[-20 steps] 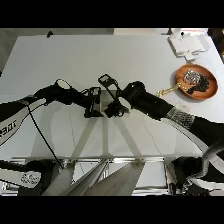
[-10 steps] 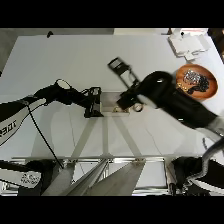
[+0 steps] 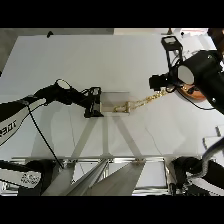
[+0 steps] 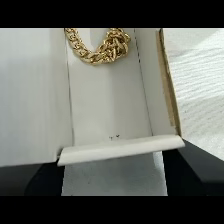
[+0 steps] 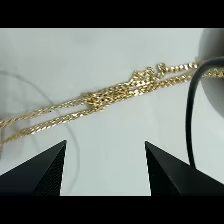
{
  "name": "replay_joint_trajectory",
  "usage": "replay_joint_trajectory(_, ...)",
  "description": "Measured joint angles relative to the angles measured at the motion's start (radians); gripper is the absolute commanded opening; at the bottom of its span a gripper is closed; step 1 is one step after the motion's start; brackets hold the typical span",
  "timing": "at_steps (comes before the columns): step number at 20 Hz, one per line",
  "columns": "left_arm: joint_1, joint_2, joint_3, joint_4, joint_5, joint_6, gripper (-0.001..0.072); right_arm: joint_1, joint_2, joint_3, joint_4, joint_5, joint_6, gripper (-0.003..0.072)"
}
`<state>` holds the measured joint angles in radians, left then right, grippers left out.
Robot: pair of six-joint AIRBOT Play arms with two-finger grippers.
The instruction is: Fold the box and place the chain.
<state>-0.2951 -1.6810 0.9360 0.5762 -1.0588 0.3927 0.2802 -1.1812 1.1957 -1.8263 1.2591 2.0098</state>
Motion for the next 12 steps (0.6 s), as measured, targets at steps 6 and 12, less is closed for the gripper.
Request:
replay_joint_trajectory(6, 0.000, 0.000, 0.000, 0.000, 0.000, 0.000, 0.0015, -0.100, -0.190, 0.000, 0.050, -0.019, 0.092, 0.0543)
replay_joint_trajectory(12, 0.000, 0.000, 0.000, 0.000, 0.000, 0.000, 0.0015, -0.149, -0.383, 0.000, 0.174, -0.114, 0.178, 0.0536)
